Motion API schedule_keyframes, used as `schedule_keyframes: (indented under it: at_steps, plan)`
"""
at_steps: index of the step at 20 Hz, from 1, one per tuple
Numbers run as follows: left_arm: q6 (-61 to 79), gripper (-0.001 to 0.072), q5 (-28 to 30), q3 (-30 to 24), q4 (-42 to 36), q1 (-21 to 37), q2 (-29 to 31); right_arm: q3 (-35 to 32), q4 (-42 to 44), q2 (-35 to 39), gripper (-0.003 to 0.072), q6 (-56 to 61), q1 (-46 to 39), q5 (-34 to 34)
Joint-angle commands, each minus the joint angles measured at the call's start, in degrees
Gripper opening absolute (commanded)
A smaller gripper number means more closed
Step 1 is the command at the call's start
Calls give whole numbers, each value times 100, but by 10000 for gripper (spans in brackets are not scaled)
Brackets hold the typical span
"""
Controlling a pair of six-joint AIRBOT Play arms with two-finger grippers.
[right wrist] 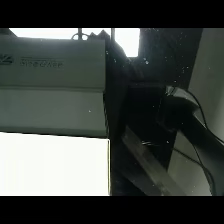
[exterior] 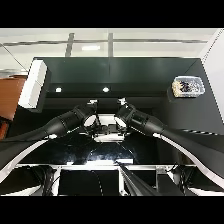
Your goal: Fold the box and place the chain.
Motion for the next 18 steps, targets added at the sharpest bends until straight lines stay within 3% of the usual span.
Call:
schedule_keyframes:
  at_steps: [1,3,4,5,11,18]
  plan:
    - [15,32,13,-2,7,-4,2,-2,28,-4,28,7,7,0]
    - [15,32,13,-2,7,-4,2,-2,26,-2,41,11,7,0]
    - [15,32,15,-2,9,-4,2,-2,28,-2,285,46,7,20]
    - [15,32,15,-2,7,-4,2,-2,63,0,344,87,4,59]
    - [15,32,13,-2,9,-4,2,0,17,162,345,-50,4,155]
    - [15,32,13,-2,9,-2,2,0,-173,977,345,-597,-68,507]
